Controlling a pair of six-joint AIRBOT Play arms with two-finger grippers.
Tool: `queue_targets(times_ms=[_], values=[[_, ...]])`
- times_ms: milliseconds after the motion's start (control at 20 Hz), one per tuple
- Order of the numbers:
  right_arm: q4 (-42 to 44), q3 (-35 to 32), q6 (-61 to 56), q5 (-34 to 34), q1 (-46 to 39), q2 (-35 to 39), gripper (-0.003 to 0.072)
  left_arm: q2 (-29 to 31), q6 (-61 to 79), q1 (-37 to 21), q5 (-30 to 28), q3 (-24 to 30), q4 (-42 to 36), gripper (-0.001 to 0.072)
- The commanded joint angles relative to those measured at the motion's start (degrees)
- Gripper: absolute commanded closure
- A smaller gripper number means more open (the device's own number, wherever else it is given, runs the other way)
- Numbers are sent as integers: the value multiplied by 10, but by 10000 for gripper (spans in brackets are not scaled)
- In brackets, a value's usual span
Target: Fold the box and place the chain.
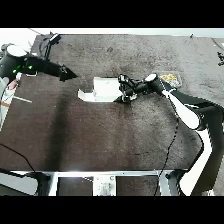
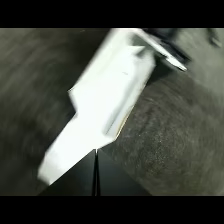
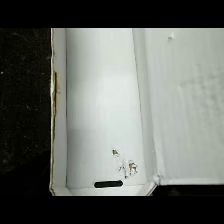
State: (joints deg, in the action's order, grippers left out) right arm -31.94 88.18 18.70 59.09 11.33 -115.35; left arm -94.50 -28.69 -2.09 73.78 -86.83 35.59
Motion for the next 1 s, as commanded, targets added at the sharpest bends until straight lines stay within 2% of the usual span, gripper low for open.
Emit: queue_targets(times_ms=[0,150,250,400,600,950], values=[[0,0,0,0,0,0,217,27,-114,-31,-82,108,-2,705],[0,0,0,0,0,0,217,27,-172,-41,-137,172,-3,703],[0,0,0,0,0,0,217,27,-180,-43,-148,188,-3,702],[0,0,0,0,0,0,217,17,-198,-41,-157,190,-3,703],[0,0,0,0,0,0,217,-44,-205,-39,-147,190,-32,703],[0,0,0,0,0,0,217,-116,-178,13,-147,190,-114,701]])
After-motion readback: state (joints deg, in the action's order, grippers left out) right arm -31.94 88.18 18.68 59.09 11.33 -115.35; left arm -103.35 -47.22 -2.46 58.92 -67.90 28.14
